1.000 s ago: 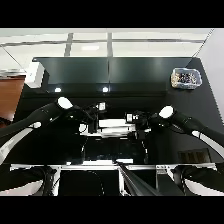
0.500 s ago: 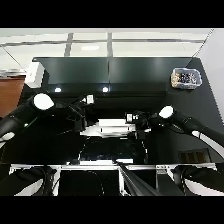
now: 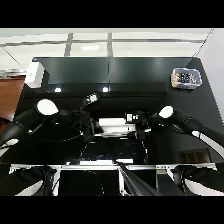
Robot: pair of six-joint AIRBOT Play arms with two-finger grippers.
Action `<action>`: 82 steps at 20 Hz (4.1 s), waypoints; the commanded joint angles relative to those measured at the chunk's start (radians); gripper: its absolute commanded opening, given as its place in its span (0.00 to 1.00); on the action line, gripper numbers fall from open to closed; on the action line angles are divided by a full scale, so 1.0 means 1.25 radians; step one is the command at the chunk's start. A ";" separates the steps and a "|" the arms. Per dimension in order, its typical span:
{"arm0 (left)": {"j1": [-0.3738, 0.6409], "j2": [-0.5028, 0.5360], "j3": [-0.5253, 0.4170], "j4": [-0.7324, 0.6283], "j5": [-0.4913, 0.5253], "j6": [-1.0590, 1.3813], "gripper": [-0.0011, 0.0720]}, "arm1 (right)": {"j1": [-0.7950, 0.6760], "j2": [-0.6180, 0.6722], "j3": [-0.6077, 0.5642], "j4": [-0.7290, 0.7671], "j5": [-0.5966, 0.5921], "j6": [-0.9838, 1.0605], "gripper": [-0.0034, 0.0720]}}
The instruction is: Fold the box and place the chain.
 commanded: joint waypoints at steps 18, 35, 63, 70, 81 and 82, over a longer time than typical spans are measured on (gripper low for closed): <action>0.078 -0.097 0.057 0.034 0.171 -0.074 0.04 | 0.000 -0.001 0.000 0.000 0.000 0.000 0.31; 0.053 0.009 -0.096 0.163 0.197 0.413 0.98 | 0.001 -0.001 0.000 0.000 0.000 0.000 0.31; 0.007 -0.117 -0.096 -0.178 0.214 0.509 0.23 | 0.001 -0.001 0.000 0.000 0.000 0.000 0.31; 0.000 -0.117 -0.096 -0.164 0.212 0.509 0.23 | 0.001 -0.001 0.000 0.000 0.000 0.000 0.31; -0.004 -0.087 -0.095 -0.123 0.225 0.463 0.05 | 0.001 -0.001 0.000 0.000 0.000 0.000 0.31; 0.013 -0.061 -0.095 -0.082 0.213 0.376 0.05 | 0.001 -0.001 0.000 0.000 0.000 0.000 0.31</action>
